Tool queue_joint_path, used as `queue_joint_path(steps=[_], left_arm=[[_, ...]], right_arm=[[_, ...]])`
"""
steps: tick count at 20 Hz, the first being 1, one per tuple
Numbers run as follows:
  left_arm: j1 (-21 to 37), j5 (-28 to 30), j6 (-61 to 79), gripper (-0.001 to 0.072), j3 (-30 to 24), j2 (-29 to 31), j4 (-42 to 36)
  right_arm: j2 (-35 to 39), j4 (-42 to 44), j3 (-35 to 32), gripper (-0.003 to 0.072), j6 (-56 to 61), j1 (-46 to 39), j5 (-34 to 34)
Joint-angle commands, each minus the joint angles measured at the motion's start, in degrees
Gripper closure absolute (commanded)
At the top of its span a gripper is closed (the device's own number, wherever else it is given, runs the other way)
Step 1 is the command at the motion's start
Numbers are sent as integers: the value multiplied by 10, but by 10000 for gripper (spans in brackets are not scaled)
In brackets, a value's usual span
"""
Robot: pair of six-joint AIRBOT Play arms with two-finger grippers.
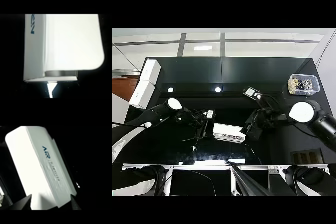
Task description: Fold the box and place the chain.
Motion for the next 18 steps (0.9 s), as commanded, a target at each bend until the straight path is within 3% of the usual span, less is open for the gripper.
queue_joint_path(steps=[1,3,5,11,18], left_arm=[[0,0,0,314,0,0,0],[0,0,0,314,0,0,0],[0,0,0,314,0,0,0],[0,0,0,314,0,0,0],[0,0,0,314,0,0,0]], right_arm=[[27,22,-56,101,21,-8,-78],[27,81,-96,101,-24,-7,-134],[27,111,-110,102,-77,-6,-139],[27,105,-112,102,-108,-4,-113],[27,71,-118,103,-108,7,-138]])
